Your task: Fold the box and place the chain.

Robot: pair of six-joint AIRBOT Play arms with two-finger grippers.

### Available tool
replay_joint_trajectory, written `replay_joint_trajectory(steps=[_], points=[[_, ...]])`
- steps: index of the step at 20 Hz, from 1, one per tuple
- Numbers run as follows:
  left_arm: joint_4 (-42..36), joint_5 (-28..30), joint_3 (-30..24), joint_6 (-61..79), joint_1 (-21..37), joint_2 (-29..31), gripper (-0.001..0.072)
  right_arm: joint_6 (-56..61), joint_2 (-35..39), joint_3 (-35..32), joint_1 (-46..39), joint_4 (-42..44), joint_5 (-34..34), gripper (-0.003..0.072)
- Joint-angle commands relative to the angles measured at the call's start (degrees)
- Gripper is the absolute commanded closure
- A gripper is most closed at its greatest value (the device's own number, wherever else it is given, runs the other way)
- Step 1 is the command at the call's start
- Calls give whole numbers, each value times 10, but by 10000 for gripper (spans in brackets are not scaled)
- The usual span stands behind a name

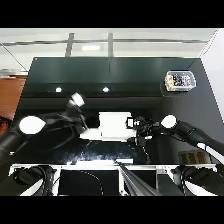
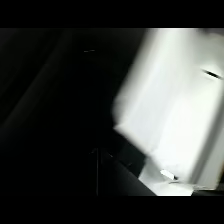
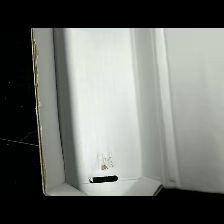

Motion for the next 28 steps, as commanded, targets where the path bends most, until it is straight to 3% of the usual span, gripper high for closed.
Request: replay_joint_trajectory(steps=[1,2,4,6,9,12,14,17,22,23,25,26,27,28], points=[[173,-99,-1,-473,170,66,681,0,0,0,0,0,0,211],[178,-181,-5,-553,235,52,681,0,0,0,0,0,0,211],[94,-322,-20,-503,335,2,680,0,0,0,0,0,0,211],[2,-376,-45,-417,382,-60,682,0,0,0,0,0,0,211],[-34,-346,-63,-384,372,-153,683,0,0,0,0,0,0,211],[-64,-287,-62,-383,282,-214,683,0,0,0,0,0,0,211],[-106,-241,-59,-372,211,-233,683,0,0,0,0,0,0,211],[-165,-212,-55,-341,150,-250,683,0,0,0,0,0,0,211],[-165,-209,-33,-315,133,-232,682,0,0,0,0,0,0,211],[-165,-214,-27,-308,133,-224,654,0,0,0,0,0,0,211],[-166,-245,-14,-275,133,-214,217,0,0,0,0,0,0,211],[-166,-259,-7,-274,133,-213,89,0,0,0,0,0,0,211],[-166,-271,1,-274,133,-213,31,0,0,0,0,0,0,211],[-167,-276,7,-274,132,-213,21,0,0,0,0,0,0,211]])
